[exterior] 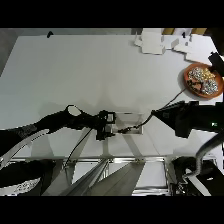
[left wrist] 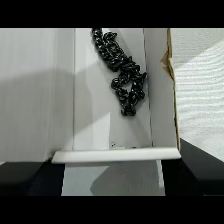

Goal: Fold the box and place the chain.

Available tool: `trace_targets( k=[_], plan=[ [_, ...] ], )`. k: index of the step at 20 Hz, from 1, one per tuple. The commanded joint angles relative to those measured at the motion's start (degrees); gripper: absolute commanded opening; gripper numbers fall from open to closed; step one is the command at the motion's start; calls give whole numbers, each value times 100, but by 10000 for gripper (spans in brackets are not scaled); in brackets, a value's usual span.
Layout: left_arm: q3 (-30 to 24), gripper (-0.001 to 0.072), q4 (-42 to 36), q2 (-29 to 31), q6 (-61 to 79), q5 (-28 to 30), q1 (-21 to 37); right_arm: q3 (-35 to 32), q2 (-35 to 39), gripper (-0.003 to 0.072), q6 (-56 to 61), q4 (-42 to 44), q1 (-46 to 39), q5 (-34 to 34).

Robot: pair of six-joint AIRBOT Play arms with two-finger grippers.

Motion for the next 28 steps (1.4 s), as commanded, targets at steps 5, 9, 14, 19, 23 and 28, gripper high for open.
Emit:
trace_targets(
  k=[5, 9, 14, 19, 23, 28],
  plan=[
    [0, 207, 0, 4, 0, 2, 2, 4, -800, 17, 710, -1198, 1993, -1027],
    [0, 207, 0, 4, 0, 0, 2, 2, -1408, 17, 1073, -1934, 2262, -1137],
    [0, 207, 0, 2, 0, 0, 2, -52, -2212, 17, 1064, -1980, 2361, -1123],
    [0, 207, 0, 2, -2, 2, 2, -256, -2726, 21, 1029, -2081, 2621, -1119],
    [0, 207, 0, 2, 0, 0, 2, -247, -2769, 136, 979, -2100, 2612, -1025],
    [0, 207, 0, 2, -2, 0, 2, 492, -2691, 325, 776, -2157, 2422, -162]
  ],
)
